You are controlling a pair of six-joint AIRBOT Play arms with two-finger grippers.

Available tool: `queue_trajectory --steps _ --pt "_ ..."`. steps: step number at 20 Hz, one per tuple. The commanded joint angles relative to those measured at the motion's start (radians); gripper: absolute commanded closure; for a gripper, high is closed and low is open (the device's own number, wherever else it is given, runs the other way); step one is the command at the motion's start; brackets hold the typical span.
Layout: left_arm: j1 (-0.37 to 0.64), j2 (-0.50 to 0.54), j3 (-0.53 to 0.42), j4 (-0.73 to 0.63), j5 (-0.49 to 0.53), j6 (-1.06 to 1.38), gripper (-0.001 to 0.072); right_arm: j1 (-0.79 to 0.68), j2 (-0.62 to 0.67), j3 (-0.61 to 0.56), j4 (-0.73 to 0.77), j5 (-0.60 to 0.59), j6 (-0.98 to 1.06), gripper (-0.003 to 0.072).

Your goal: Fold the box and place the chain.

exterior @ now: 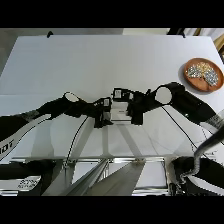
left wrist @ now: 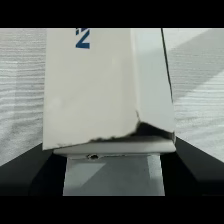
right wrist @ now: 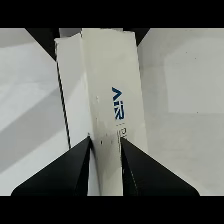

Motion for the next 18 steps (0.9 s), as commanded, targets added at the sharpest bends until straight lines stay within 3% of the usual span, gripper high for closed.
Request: queue_trajectory --steps 1,18 --pt "0.000 0.001 0.000 -0.002 0.006 -0.001 0.0567 0.000 0.001 0.001 -0.002 -0.009 0.000 0.0512" --pt "0.000 0.001 0.000 -0.002 0.006 -0.001 0.0567 0.000 -0.007 -0.038 0.103 -0.114 -0.001 0.0512"
